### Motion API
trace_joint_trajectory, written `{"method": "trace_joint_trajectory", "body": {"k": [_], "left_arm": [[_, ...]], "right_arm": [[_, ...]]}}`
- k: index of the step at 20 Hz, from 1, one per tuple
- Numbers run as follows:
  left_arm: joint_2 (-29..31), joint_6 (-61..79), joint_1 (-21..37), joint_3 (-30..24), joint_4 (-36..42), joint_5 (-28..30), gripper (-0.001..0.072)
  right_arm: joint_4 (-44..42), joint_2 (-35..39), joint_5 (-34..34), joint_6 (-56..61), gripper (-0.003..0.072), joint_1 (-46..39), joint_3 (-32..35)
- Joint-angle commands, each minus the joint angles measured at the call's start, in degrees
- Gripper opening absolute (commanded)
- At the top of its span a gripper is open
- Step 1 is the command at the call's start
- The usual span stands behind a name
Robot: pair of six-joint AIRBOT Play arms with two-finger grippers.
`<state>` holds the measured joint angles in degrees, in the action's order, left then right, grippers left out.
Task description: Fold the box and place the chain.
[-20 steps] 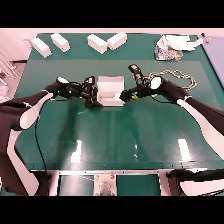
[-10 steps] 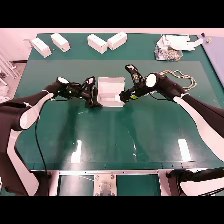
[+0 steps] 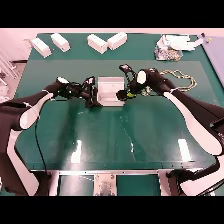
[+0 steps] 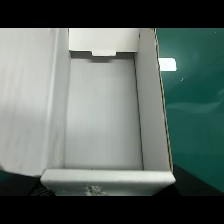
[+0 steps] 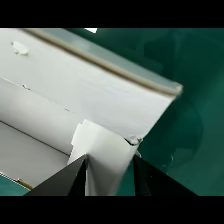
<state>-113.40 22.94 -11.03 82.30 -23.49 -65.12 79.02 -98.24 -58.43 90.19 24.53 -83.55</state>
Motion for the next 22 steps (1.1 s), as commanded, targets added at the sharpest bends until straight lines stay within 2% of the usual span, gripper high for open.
{"method": "trace_joint_trajectory", "body": {"k": [1,3,10,14,16,22], "left_arm": [[0.02,0.02,0.02,0.04,-0.02,0.00,0.0513],[0.00,0.02,0.02,0.07,-0.02,0.00,0.0513],[0.02,0.02,0.02,0.04,-0.02,-0.02,0.0514],[0.00,0.02,0.02,0.04,-0.02,-0.02,0.0513],[0.02,0.02,0.02,0.04,-0.02,-0.02,0.0513],[0.02,0.02,0.02,0.04,-0.02,-0.04,0.0514]], "right_arm": [[5.09,-1.38,-1.68,7.50,0.0325,1.84,-2.67],[6.78,-1.40,-2.10,12.07,0.0304,2.43,-2.71],[9.73,-1.46,-5.20,22.34,0.0304,2.75,-2.71],[9.70,-1.68,-4.85,25.33,0.0302,2.97,-2.71],[9.55,-1.68,-2.97,25.79,0.0264,3.56,-2.71],[9.55,-2.29,-1.36,26.45,0.0262,3.93,-2.71]]}}
